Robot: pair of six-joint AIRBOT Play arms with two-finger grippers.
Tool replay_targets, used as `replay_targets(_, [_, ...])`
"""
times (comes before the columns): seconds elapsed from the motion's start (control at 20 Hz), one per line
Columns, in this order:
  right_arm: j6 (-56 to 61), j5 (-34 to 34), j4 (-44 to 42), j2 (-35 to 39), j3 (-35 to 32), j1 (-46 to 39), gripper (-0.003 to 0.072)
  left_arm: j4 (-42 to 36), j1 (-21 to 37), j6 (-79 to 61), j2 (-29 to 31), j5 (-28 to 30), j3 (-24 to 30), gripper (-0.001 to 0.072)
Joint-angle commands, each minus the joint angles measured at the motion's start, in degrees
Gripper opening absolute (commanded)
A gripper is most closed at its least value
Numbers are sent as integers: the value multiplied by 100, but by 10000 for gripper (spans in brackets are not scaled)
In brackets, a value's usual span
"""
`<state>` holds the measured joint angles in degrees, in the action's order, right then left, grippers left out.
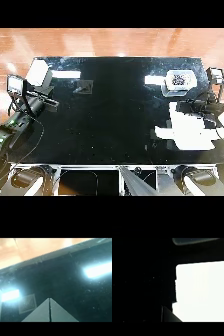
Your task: Fold the box and place the chain.
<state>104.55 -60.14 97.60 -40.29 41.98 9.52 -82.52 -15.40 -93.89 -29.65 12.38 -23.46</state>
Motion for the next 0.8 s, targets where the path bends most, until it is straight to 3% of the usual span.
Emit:
replay_targets(0.0, [2, -2, -2, 2, -2, 2, 35, 0, 0, 0, -2, -116, -2, 19])
replay_targets(0.1, [2, 11, -4, 2, -2, 0, 35, -11, -7, 2, -2, -114, -2, 19])
replay_targets(0.25, [4, 1106, 59, 0, -2, 0, 35, -44, -9, 2, -4, -203, -2, 19])
replay_targets(0.4, [4, 1600, -302, 0, -2, 2, 36, -326, -9, 284, -103, -654, -2, 19])
replay_targets(0.5, [4, 1611, -470, -11, -4, 2, 38, -564, -9, 295, -186, -581, -2, 20])
replay_targets(0.55, [9, 1617, -507, -28, -4, 0, 183, -680, -11, 341, -212, -435, -2, 45])
replay_targets(0.6, [7, 1624, -507, -39, -4, 0, 720, -933, -9, 457, -284, -365, -2, 303])
replay_targets(0.65, [-11, 1674, -490, -59, -2, -11, 720, -1198, -11, 658, -374, -358, -2, 644])
replay_targets(0.75, [44, 1561, 98, -59, 57, -400, 720, -1545, -28, 1049, -485, -341, -2, 624])
